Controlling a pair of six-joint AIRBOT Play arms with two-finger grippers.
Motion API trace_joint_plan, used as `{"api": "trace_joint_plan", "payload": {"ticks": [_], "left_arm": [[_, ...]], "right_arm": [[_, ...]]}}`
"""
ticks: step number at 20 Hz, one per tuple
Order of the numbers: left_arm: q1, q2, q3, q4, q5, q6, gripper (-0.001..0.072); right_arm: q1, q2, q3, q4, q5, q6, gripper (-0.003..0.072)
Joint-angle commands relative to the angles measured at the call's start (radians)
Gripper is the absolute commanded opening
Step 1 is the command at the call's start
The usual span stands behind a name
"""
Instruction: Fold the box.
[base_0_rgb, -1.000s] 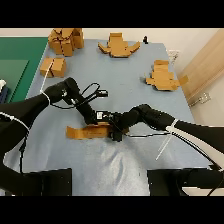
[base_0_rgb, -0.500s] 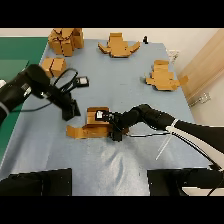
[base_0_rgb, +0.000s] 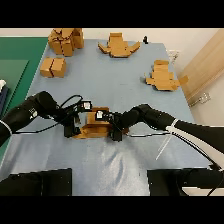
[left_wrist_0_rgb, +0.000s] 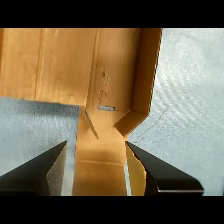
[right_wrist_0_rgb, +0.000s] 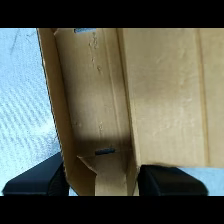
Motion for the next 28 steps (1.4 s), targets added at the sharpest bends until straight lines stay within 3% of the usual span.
{"api": "trace_joint_plan", "payload": {"ticks": [1, 2, 5, 14, 18, 19, 20, 24, 28], "left_arm": [[-0.049, -0.020, -0.014, 0.000, 0.109, 0.039, 0.0550], [-0.057, -0.023, -0.014, 0.000, 0.114, 0.039, 0.0520], [-0.074, -0.023, -0.014, 0.000, 0.076, 0.041, 0.0158], [-0.071, -0.028, -0.014, -0.031, 0.033, 0.047, 0.0159], [-0.055, -0.028, -0.014, 0.049, 0.046, 0.024, 0.0161], [-0.039, -0.027, -0.014, 0.065, 0.051, 0.009, 0.0241], [-0.023, -0.028, -0.014, 0.069, 0.055, 0.010, 0.0377], [0.003, -0.027, -0.014, 0.070, 0.061, 0.034, 0.0395], [-0.040, -0.028, -0.014, 0.037, 0.062, 0.048, 0.0394]], "right_arm": [[0.000, -0.001, -0.001, 0.001, -0.001, 0.000, 0.0156], [0.000, -0.001, -0.001, 0.001, 0.000, 0.000, 0.0156], [0.000, -0.001, -0.001, 0.000, -0.001, 0.000, 0.0155], [0.000, -0.001, -0.001, 0.001, -0.001, 0.000, 0.0155], [0.000, -0.001, -0.001, 0.001, -0.001, 0.000, 0.0155], [0.000, -0.001, -0.001, 0.001, -0.001, 0.000, 0.0156], [0.000, -0.001, -0.001, 0.001, -0.001, 0.000, 0.0155], [0.000, -0.001, -0.001, 0.001, 0.000, 0.000, 0.0155], [0.000, -0.001, -0.001, 0.001, 0.000, 0.000, 0.0155]]}}
